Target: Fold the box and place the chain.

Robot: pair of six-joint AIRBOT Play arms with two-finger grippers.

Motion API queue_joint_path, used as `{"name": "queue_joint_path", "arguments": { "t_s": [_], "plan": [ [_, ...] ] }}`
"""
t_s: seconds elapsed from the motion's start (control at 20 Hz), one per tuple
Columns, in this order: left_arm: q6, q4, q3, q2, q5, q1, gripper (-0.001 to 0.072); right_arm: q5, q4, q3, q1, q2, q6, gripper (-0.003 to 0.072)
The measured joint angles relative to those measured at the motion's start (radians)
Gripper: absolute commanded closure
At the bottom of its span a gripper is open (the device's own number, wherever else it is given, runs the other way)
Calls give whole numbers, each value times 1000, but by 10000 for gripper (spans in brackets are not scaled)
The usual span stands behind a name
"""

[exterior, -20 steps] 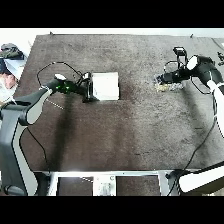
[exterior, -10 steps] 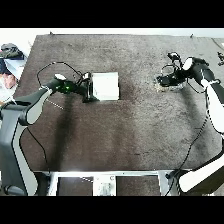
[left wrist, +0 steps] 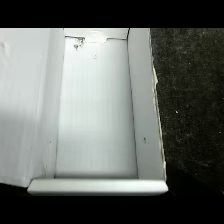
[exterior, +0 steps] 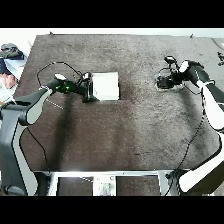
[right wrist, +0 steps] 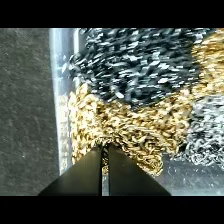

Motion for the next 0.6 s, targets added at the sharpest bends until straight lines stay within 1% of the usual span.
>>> {"name": "queue_joint_path", "arguments": {
  "t_s": [0.2,0.35,0.45,0.6],
  "plan": [
    [0,0,0,0,0,0,345,6,-11,39,0,12,1,700],
    [0,0,0,0,0,0,345,34,-11,64,0,49,3,700],
    [0,0,0,0,0,0,345,54,-11,72,1,93,3,701],
    [0,0,0,0,0,0,345,65,-11,78,1,195,3,701]
  ]
}}
